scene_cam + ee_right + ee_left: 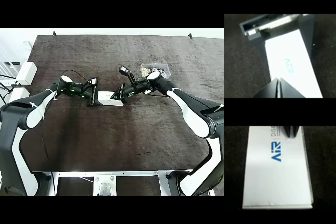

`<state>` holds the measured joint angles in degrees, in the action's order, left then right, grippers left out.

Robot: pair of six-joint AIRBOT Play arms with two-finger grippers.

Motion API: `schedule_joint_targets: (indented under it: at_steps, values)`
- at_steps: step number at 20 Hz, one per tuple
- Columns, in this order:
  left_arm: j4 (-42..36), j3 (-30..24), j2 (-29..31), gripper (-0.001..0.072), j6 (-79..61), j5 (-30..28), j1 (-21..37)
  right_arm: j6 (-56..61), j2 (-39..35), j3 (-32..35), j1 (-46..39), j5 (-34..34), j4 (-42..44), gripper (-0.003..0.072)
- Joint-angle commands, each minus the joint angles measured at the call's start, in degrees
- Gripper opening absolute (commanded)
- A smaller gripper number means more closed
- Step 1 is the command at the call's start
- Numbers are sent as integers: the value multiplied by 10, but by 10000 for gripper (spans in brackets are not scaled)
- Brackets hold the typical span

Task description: Fold the box and place the chain.

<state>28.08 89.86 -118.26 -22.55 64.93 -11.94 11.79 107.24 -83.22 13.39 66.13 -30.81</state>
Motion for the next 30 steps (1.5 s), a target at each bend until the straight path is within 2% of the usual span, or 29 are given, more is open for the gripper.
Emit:
schedule_joint_targets:
  at_steps: [1, 6, 8, 11, 15, 18, 24, 27, 30]
  values:
    - [0, 0, 0, 624, 0, 0, 0, 49, 7, 0, 2, 0, -58, 48]
    - [0, 0, 0, 624, 0, 0, 0, 66, 6, -27, 2, 0, -72, 24]
    - [0, 0, 0, 624, 0, 0, 0, 64, -11, -43, 0, 0, -33, 25]
    - [0, 0, 0, 624, 0, 0, 0, 41, -81, -47, -4, -1, 31, 23]
    - [0, 0, 0, 624, 0, 2, 0, 61, -188, -29, -11, 0, 30, 10]
    - [0, 0, 0, 624, 0, 1, 0, 62, -273, 36, -28, -16, 30, 10]
    - [-1, 0, 0, 624, 0, 1, 0, 62, -413, 238, -63, -158, 30, 11]
    - [-1, 0, 0, 624, 0, 0, 0, 62, -438, 296, -81, -162, 32, 10]
    - [-1, 0, 0, 624, 0, 0, 0, 62, -441, 320, -89, -162, 32, 10]
